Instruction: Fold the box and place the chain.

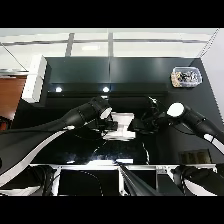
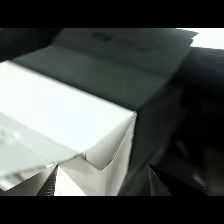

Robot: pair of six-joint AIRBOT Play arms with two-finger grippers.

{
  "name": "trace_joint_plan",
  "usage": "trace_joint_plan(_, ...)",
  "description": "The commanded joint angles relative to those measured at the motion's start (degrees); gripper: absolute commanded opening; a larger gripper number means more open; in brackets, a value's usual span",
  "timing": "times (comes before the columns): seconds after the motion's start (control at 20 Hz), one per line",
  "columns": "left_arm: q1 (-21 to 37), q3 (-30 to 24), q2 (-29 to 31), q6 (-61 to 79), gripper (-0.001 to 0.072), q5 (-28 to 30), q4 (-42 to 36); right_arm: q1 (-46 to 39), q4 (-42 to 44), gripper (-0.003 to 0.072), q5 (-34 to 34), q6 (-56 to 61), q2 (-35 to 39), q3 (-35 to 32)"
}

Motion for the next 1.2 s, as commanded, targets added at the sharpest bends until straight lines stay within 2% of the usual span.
trace_joint_plan(0.0,0.04,0.04,-0.02,0.13,0.0029,-0.04,0.02,6.82,-18.45,0.0623,-2.32,20.17,-0.04,4.79)
trace_joint_plan(0.15,0.07,0.04,-0.02,0.13,0.0029,-0.07,0.02,13.0,-29.94,0.0574,2.32,33.18,-1.33,9.77)
trace_joint_plan(0.25,0.04,0.04,-0.02,0.13,0.0029,-0.07,0.02,16.24,-33.57,0.0552,5.88,37.4,-3.43,12.61)
trace_joint_plan(0.3,0.04,0.04,-0.02,0.15,0.0029,-0.55,0.02,17.55,-34.8,0.0459,6.88,39.43,-4.22,13.38)
trace_joint_plan(0.35,0.04,0.04,-0.02,0.35,0.0029,-0.96,0.11,18.64,-35.1,0.0421,7.02,41.2,-4.74,13.64)
trace_joint_plan(0.5,0.07,0.04,-0.02,0.92,0.003,-1.14,0.22,20.7,-35.06,0.0399,6.8,44.44,-6.29,13.7)
trace_joint_plan(0.55,0.07,0.04,-0.02,0.92,0.0029,-1.11,0.22,21.0,-34.93,0.0366,6.4,44.46,-6.78,13.7)
trace_joint_plan(0.95,0.07,0.04,-0.02,0.92,0.003,-0.81,0.24,21.38,-34.36,0.0362,6.25,44.46,-9.51,13.81)
trace_joint_plan(1.0,0.07,0.04,-0.02,0.92,0.003,-0.81,0.24,21.38,-33.97,0.0292,6.16,44.41,-9.75,13.84)
trace_joint_plan(1.05,0.07,0.04,-0.02,0.92,0.003,-0.81,0.24,21.38,-33.79,0.0266,5.9,44.39,-9.99,13.9)
trace_joint_plan(1.15,0.04,0.04,-0.02,0.92,0.0029,-0.76,0.24,21.38,-33.66,0.0263,5.95,44.48,-10.23,14.08)
